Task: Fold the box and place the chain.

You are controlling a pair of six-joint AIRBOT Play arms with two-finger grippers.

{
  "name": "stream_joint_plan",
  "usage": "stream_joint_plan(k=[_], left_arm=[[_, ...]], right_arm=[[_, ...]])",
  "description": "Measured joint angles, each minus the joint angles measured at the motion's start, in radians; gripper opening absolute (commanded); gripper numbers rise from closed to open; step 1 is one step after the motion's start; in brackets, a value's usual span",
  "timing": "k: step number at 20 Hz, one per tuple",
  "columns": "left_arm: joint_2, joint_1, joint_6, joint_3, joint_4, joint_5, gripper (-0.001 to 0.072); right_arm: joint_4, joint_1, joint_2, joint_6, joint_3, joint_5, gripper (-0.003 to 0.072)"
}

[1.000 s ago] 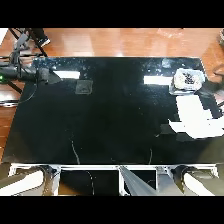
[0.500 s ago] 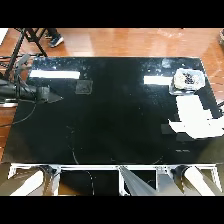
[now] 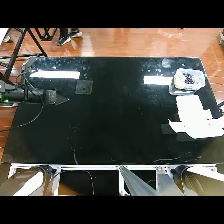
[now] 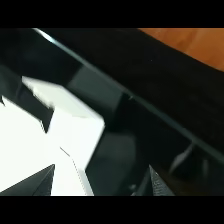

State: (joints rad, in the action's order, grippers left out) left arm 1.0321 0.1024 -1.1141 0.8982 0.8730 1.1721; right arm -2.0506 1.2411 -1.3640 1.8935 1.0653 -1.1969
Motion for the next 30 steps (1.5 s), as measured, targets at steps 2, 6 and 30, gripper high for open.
stream_joint_plan(k=[2,6,30], left_arm=[[0.000,-0.008,0.000,-0.001,-0.003,-0.039,0.0642],[0.007,-0.013,0.004,-0.003,-0.003,-0.092,0.0642],[0.035,-0.014,-0.015,-0.003,-0.003,-0.146,0.0641]], right_arm=[[-0.026,-0.005,-0.095,0.059,0.084,-0.055,0.0713],[-0.051,-0.048,-0.259,0.158,0.212,-0.201,0.0712],[-0.085,-0.130,-0.484,0.274,0.333,-0.306,0.0055]])
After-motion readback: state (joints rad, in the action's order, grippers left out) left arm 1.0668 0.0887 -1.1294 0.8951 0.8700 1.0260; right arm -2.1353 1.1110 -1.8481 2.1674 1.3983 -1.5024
